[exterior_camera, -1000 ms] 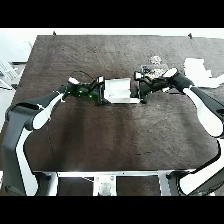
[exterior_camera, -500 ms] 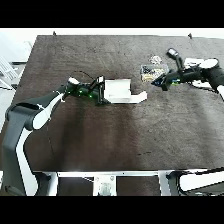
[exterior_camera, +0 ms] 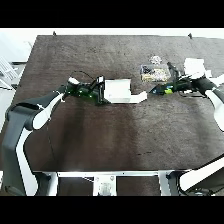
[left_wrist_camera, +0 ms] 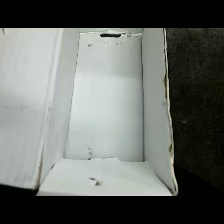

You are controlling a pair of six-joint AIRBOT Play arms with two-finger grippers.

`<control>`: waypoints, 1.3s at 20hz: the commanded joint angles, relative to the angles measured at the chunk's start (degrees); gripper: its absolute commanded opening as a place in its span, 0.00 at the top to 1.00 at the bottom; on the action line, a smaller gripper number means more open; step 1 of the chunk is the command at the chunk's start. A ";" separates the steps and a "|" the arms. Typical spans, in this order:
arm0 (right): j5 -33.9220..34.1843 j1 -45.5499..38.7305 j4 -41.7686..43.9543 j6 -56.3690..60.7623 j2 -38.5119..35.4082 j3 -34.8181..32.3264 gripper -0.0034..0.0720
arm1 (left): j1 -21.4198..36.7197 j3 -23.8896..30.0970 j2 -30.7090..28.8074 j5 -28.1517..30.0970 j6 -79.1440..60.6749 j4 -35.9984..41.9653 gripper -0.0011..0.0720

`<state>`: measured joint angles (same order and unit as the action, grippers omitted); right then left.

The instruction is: Fold the box and place the chain.

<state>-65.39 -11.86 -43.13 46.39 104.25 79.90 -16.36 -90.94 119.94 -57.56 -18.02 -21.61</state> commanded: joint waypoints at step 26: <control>-0.63 14.05 0.74 9.14 -1.05 5.49 0.74 | 0.00 0.02 0.04 0.02 0.00 -0.02 0.41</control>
<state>-65.93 2.04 -42.72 55.42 103.79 84.90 -16.32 -90.94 119.94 -57.56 -17.96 -21.58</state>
